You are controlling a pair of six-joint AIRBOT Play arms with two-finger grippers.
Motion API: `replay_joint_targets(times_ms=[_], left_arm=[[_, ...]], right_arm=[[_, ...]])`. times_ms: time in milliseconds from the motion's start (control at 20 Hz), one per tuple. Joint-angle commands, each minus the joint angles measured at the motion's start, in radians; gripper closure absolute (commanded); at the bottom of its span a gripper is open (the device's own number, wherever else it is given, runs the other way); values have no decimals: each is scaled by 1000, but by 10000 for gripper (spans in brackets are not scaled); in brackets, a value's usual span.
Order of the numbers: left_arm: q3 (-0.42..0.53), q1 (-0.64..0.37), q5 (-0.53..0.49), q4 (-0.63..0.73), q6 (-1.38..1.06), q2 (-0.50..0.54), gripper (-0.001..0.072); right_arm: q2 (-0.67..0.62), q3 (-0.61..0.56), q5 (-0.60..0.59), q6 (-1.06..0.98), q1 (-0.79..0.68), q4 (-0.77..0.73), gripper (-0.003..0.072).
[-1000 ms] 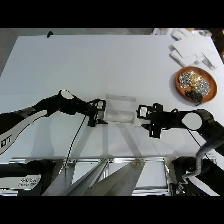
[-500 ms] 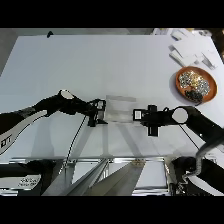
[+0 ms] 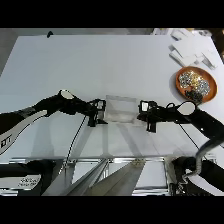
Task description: Fold the box and place the chain.
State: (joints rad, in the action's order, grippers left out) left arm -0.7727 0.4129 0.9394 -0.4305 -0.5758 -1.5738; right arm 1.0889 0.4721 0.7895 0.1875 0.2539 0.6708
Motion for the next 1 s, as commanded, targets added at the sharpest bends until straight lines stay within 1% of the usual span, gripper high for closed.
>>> replay_joint_targets(times_ms=[0,150,450,550,600,700,750,950], left_arm=[[0,0,0,0,0,0,676],[0,0,0,0,0,0,676],[0,0,0,0,0,0,676],[0,0,0,0,0,0,676],[0,0,0,0,0,0,676],[0,0,0,0,0,0,676],[0,0,0,0,0,0,676],[0,0,0,0,0,0,676]], right_arm=[[26,-5,19,89,-6,-83,658],[26,-5,23,110,-6,-85,671],[26,-5,33,135,10,-108,671],[27,-5,22,167,44,-108,671],[27,-5,-5,170,58,-109,671],[27,-5,-60,170,63,-137,667],[28,-5,-79,170,63,-161,645],[92,-5,-49,170,63,-233,637]])
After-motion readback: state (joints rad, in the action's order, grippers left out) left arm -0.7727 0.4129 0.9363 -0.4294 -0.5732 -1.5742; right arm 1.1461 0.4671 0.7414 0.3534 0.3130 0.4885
